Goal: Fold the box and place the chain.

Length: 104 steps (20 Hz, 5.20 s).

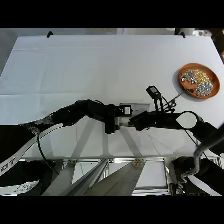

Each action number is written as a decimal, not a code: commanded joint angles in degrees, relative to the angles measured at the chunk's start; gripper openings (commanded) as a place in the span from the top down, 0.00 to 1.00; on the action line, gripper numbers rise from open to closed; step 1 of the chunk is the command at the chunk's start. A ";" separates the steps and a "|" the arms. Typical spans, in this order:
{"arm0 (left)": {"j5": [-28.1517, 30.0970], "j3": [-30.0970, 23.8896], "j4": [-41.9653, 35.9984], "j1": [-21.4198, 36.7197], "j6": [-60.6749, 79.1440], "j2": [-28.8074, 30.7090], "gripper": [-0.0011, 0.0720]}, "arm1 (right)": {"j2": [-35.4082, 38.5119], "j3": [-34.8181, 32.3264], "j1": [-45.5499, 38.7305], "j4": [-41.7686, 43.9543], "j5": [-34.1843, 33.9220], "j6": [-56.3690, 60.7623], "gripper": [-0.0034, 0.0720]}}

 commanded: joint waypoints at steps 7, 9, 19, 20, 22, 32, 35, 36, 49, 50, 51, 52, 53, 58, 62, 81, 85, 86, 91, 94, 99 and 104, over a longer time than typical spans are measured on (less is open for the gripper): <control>0.00 0.04 0.02 0.04 0.00 0.04 0.89 | 2.21 19.21 -12.39 -34.12 29.77 23.69 0.71; 0.00 0.04 0.02 0.04 0.00 0.04 0.89 | 3.04 20.35 -16.87 -37.44 28.63 24.79 0.71; 0.00 0.04 0.02 0.04 0.00 0.04 0.89 | -15.98 20.35 -24.70 -44.26 22.75 26.01 0.48; 0.00 0.04 0.02 0.04 0.00 0.04 0.89 | -17.09 20.35 -24.70 -46.45 23.06 27.08 0.46; 0.00 0.04 0.02 0.04 0.00 0.04 0.89 | -17.86 20.35 -24.70 -49.94 23.04 28.65 0.43; 0.00 0.04 0.02 0.04 0.00 0.04 0.89 | -19.58 20.35 -24.70 -50.23 21.29 30.18 0.43; 0.00 0.04 0.02 0.04 0.00 0.04 0.89 | -22.75 20.35 -24.70 -49.18 20.98 30.34 0.43; 0.00 0.04 0.02 0.04 0.00 0.04 0.89 | -23.21 20.35 -24.70 -48.94 20.17 30.34 0.43; 0.00 0.04 0.02 0.04 0.00 0.04 0.89 | -27.61 20.35 -24.70 -48.76 16.52 30.32 0.65; 0.00 0.04 0.02 0.04 0.00 0.04 0.89 | -27.61 20.35 -24.70 -48.78 16.59 30.29 0.73; 0.00 0.04 0.04 0.04 0.00 0.04 0.89 | -27.56 20.35 -24.70 -48.78 16.59 30.29 0.77; 0.00 0.04 0.02 0.04 0.00 0.04 0.89 | -27.54 20.35 -24.70 -48.78 16.61 30.29 0.89; 0.00 0.04 0.02 0.04 0.00 0.04 0.89 | -27.54 20.35 -24.70 -48.76 16.65 30.27 0.94; 0.00 0.04 0.02 0.04 0.00 0.04 0.89 | -24.11 20.37 -24.70 -48.76 18.40 28.13 0.94; 0.00 0.04 0.02 0.04 0.02 0.04 0.89 | -16.22 20.37 -24.70 -48.76 18.67 28.09 0.94; 0.02 0.04 0.02 0.04 0.00 0.04 0.89 | 24.50 20.39 -24.65 -6.38 25.55 5.27 0.94; 0.00 0.04 0.02 0.04 0.00 0.04 0.89 | 24.68 20.39 -24.65 5.25 27.67 -3.02 0.94; 0.00 0.04 0.02 0.04 0.00 0.04 0.89 | 24.68 20.39 -24.65 7.91 27.63 -4.68 0.94; 0.00 0.04 0.02 0.04 0.00 0.04 0.89 | 24.68 20.39 -24.65 11.39 27.43 -6.01 0.94; 0.00 0.04 0.02 0.04 0.00 0.04 0.89 | 24.61 20.39 -24.65 14.27 27.43 -6.64 0.94; 0.00 0.04 0.02 0.04 0.00 0.04 0.89 | 22.16 20.20 -24.63 14.60 28.74 -7.93 0.94; 0.00 0.04 0.02 0.04 0.00 0.04 0.89 | 13.11 13.29 -16.35 10.95 24.63 -12.00 0.94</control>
